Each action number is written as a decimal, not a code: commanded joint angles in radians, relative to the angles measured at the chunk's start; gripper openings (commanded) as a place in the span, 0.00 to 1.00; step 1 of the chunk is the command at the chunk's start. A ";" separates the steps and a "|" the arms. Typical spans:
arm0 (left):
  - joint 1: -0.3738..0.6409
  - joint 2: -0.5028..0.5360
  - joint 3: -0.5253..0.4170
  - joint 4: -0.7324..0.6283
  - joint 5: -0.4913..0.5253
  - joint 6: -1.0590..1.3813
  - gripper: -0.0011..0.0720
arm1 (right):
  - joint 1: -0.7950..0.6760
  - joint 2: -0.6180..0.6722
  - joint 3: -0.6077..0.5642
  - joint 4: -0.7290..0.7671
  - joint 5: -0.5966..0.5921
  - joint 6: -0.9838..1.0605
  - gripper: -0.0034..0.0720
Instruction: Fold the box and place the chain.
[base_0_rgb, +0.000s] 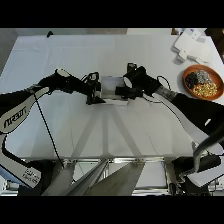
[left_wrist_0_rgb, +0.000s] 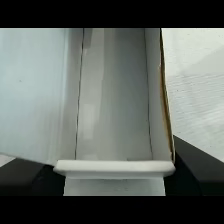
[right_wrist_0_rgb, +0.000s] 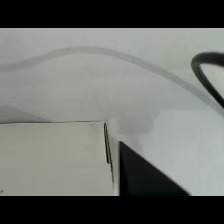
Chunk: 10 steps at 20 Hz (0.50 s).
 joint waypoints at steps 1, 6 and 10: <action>-0.001 0.000 0.000 -0.001 -0.003 0.000 0.61 | 0.001 -0.014 0.000 0.018 0.022 0.019 0.09; -0.001 0.000 0.000 -0.001 -0.003 0.000 0.61 | 0.001 -0.020 0.000 0.020 0.074 0.018 0.07; -0.001 0.000 0.000 0.000 -0.003 0.000 0.61 | 0.015 0.001 0.000 0.015 0.151 -0.068 0.50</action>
